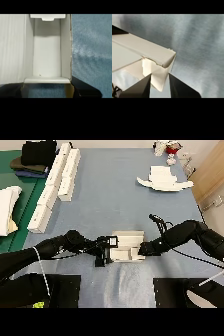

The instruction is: Fold the box.

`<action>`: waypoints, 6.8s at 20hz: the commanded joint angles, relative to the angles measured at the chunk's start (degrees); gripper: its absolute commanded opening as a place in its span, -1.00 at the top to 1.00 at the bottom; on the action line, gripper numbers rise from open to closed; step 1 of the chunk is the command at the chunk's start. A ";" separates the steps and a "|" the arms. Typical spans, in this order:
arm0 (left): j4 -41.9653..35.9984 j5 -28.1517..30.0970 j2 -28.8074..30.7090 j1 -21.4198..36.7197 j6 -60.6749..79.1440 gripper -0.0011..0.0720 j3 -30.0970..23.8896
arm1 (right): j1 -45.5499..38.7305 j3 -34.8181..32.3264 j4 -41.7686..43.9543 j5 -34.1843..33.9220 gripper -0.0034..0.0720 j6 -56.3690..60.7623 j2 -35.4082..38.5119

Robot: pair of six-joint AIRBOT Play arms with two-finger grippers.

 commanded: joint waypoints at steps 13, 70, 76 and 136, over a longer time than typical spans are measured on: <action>0.00 0.02 0.00 0.04 0.00 -0.43 0.07 | 24.02 14.29 -29.73 -3.96 -0.02 43.98 -16.48; 0.00 -0.42 0.00 0.04 0.00 -0.43 0.07 | -9.92 33.73 12.90 -21.99 0.91 -27.52 -36.26; 0.00 -0.42 0.00 0.04 0.00 -0.43 0.07 | -4.26 25.81 9.99 -17.11 0.91 -32.24 -25.73; 0.02 -0.39 0.00 0.04 0.00 -0.43 0.07 | 30.88 0.24 -22.32 25.38 -0.43 -48.26 7.30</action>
